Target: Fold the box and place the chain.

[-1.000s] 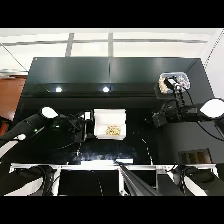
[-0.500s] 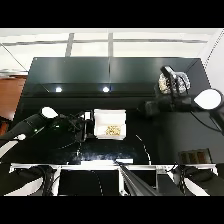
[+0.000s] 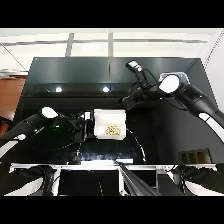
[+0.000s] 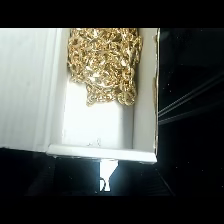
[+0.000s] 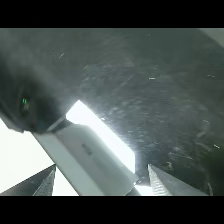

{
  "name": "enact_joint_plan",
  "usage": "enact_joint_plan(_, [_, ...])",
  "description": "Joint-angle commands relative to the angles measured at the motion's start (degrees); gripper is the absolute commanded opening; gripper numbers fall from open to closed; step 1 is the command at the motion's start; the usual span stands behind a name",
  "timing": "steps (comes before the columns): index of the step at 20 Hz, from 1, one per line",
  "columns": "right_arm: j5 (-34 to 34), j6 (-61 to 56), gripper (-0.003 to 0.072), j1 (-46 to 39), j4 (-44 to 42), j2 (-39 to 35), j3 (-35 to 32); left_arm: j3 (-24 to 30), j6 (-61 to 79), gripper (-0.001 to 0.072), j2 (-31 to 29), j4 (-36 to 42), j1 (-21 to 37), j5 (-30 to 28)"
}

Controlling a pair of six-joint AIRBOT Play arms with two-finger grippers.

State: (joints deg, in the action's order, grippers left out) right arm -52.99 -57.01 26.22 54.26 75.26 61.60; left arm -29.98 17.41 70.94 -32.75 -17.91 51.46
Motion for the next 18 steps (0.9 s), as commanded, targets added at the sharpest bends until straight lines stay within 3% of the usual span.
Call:
enact_joint_plan(1, [-3.63,6.62,0.0712,1.75,0.26,1.88,0.76,-0.07,0.0,0.0377,0.02,0.0,-0.04,0.0])
enact_joint_plan(5, [-14.86,9.7,0.0712,2.01,-1.77,1.66,0.79,-0.07,0.0,0.0377,0.02,0.0,-0.04,-0.02])
enact_joint_plan(8, [-18.64,9.7,0.0712,2.01,-1.62,1.64,0.83,-0.07,0.0,0.0377,0.02,0.0,-0.04,-0.02])
enact_joint_plan(18, [-15.32,14.88,0.0712,5.62,4.72,1.7,0.74,-0.07,0.0,0.0377,0.02,0.0,-0.04,-0.02])
